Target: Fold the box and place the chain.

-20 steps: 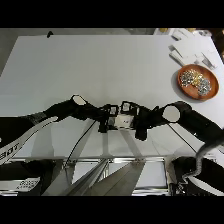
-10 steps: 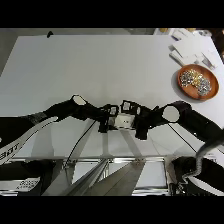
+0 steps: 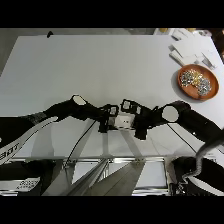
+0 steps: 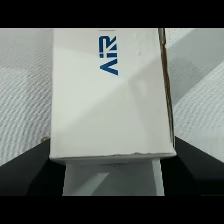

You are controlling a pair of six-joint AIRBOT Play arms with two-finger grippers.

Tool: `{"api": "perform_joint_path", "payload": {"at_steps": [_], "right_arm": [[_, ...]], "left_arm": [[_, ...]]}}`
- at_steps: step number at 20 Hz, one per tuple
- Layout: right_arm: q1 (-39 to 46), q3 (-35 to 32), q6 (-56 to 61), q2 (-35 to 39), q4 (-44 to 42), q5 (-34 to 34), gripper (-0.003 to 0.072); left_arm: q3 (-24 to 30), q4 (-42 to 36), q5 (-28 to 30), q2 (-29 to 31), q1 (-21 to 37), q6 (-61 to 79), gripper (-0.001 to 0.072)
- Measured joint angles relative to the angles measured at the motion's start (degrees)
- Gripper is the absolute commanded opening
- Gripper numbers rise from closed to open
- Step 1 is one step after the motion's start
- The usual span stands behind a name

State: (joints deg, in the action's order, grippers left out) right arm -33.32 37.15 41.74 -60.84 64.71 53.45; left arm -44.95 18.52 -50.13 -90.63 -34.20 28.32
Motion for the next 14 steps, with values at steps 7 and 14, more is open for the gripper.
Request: {"api": "perform_joint_path", "payload": {"at_steps": [7,14], "right_arm": [[0.6,0.5,14.5,10.7,6.5,-3.1,0.0017],[17.1,-0.1,35.7,14.2,18.4,5.8,0.0017]], "left_arm": [[0.0,0.1,0.1,0.0,0.0,0.0,0.0038],[0.0,0.1,0.2,0.0,0.0,0.1,0.0038]]}}
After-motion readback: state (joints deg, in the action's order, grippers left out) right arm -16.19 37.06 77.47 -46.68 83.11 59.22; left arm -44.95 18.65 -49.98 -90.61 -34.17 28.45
